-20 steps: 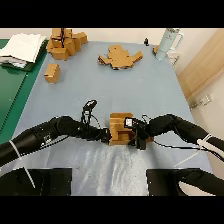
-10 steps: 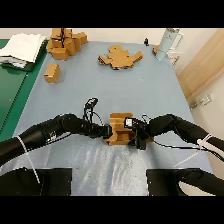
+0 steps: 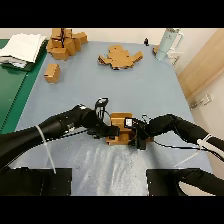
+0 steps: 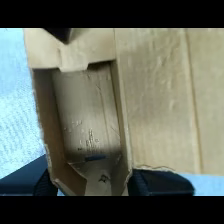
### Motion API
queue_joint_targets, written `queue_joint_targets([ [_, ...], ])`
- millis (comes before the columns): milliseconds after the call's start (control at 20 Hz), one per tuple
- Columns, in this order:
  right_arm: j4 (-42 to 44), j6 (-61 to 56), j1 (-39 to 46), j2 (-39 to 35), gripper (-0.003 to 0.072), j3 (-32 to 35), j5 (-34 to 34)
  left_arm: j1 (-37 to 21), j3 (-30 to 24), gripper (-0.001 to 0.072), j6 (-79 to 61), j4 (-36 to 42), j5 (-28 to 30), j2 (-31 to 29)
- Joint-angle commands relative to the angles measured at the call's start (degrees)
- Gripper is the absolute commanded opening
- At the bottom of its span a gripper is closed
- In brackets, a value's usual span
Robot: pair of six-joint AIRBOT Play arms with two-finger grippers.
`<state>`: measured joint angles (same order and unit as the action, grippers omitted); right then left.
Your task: Fold the box.
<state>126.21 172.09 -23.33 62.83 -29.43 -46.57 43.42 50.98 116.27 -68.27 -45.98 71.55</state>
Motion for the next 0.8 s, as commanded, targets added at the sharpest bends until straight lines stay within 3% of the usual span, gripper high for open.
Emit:
queue_joint_targets([
  [0,0.02,-0.04,0.0,-0.04,0.0514,-0.02,0.0,2.69,5.18,0.0441,8.26,-6.97,-5.84,4.15],
  [550,0.02,-0.04,0.0,-0.04,0.0514,-0.02,0.0,3.76,16.7,0.0441,13.86,-10.4,-13.35,14.88],
  [750,0.02,-0.04,0.0,-0.04,0.0514,-0.02,0.0,3.76,17.49,0.0441,13.66,-10.45,-14.1,16.65],
])
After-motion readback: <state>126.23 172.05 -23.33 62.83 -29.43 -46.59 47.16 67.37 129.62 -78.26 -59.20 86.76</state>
